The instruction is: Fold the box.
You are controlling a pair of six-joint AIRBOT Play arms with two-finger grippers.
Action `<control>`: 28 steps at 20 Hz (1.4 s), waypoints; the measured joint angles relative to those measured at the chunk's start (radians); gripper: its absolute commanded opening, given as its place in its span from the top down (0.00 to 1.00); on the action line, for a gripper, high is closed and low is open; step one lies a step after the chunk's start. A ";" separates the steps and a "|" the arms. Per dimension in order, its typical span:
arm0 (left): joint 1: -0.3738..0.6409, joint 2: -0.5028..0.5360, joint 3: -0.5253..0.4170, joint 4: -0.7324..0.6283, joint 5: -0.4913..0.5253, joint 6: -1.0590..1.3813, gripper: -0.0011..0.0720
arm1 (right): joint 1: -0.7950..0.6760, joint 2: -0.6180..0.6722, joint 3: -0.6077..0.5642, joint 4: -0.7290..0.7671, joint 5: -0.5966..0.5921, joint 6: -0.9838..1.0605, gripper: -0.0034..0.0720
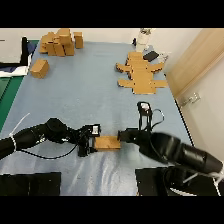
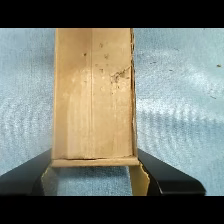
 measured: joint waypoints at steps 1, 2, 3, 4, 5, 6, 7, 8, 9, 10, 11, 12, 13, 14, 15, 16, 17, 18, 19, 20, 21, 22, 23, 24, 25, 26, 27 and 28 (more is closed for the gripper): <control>0.000 0.000 0.000 0.000 0.000 0.000 0.28 | -0.066 -0.051 0.050 0.068 -0.063 -0.108 0.95; 0.000 0.000 0.000 0.000 0.000 0.000 0.28 | -0.125 -0.098 0.094 0.119 -0.114 -0.193 0.95; 0.000 0.000 0.000 0.000 0.000 0.000 0.28 | -0.181 -0.148 0.139 0.164 -0.155 -0.269 0.95; 0.000 0.000 0.000 0.000 0.000 0.000 0.28 | -0.227 -0.195 0.177 0.201 -0.187 -0.328 0.95; 0.000 0.000 0.000 -0.001 0.000 0.000 0.28 | -0.258 -0.232 0.207 0.229 -0.211 -0.369 0.95; 0.000 0.000 0.000 -0.002 0.000 0.000 0.28 | -0.281 -0.266 0.232 0.249 -0.225 -0.402 0.95; 0.000 0.000 0.000 -0.004 0.001 0.000 0.28 | -0.298 -0.292 0.248 0.269 -0.239 -0.426 0.95; 0.000 0.000 0.000 -0.006 0.001 0.000 0.28 | -0.310 -0.312 0.261 0.284 -0.248 -0.444 0.95; 0.000 0.000 0.000 -0.008 0.002 0.000 0.28 | -0.319 -0.329 0.270 0.293 -0.249 -0.458 0.95; 0.000 0.000 0.000 -0.008 -0.003 0.001 0.28 | -0.326 -0.340 0.277 0.308 -0.255 -0.467 0.95; 0.000 0.000 0.000 -0.008 -0.007 0.000 0.28 | -0.330 -0.349 0.282 0.314 -0.250 -0.476 0.95; 0.000 0.000 0.000 -0.009 -0.016 0.000 0.28 | -0.335 -0.355 0.286 0.319 -0.251 -0.482 0.95; 0.000 0.000 0.000 -0.009 -0.019 -0.001 0.28 | -0.337 -0.360 0.288 0.322 -0.242 -0.487 0.95; 0.000 0.000 0.000 -0.010 -0.023 -0.006 0.28 | -0.339 -0.363 0.290 0.326 -0.241 -0.489 0.95; 0.000 0.005 0.002 -0.011 -0.026 -0.019 0.28 | -0.339 -0.365 0.292 0.330 -0.236 -0.491 0.95; 0.002 0.013 0.004 -0.009 -0.027 -0.041 0.28 | -0.340 -0.367 0.292 0.332 -0.234 -0.492 0.95; 0.008 0.024 0.006 0.000 -0.026 -0.076 0.28 | -0.341 -0.368 0.293 0.332 -0.232 -0.494 0.95; 0.018 0.043 0.010 0.012 -0.013 -0.125 0.28 | -0.343 -0.369 0.293 0.329 -0.231 -0.494 0.95; 0.031 0.062 0.012 0.029 0.002 -0.179 0.28 | -0.342 -0.370 0.294 0.325 -0.227 -0.494 0.95; 0.053 0.085 0.013 0.057 0.026 -0.245 0.28 | -0.343 -0.370 0.294 0.315 -0.221 -0.494 0.95; 0.083 0.107 0.015 0.095 0.058 -0.318 0.28 | -0.343 -0.370 0.294 0.299 -0.221 -0.488 0.95; 0.120 0.126 0.016 0.139 0.087 -0.394 0.28 | -0.344 -0.370 0.294 0.282 -0.219 -0.480 0.95; 0.169 0.141 0.016 0.196 0.114 -0.481 0.28 | -0.343 -0.371 0.294 0.266 -0.217 -0.474 0.95; 0.223 0.152 0.018 0.244 0.131 -0.558 0.28 | -0.344 -0.370 0.294 0.246 -0.217 -0.469 0.95; 0.287 0.159 0.021 0.291 0.146 -0.631 0.28 | -0.344 -0.371 0.294 0.233 -0.215 -0.463 0.95; 0.353 0.162 0.024 0.330 0.159 -0.686 0.28 | -0.344 -0.371 0.294 0.218 -0.210 -0.462 0.95; 0.425 0.161 0.030 0.359 0.175 -0.733 0.28 | -0.344 -0.371 0.294 0.208 -0.206 -0.460 0.95; 0.492 0.156 0.039 0.380 0.189 -0.766 0.28 | -0.344 -0.371 0.294 0.201 -0.198 -0.459 0.95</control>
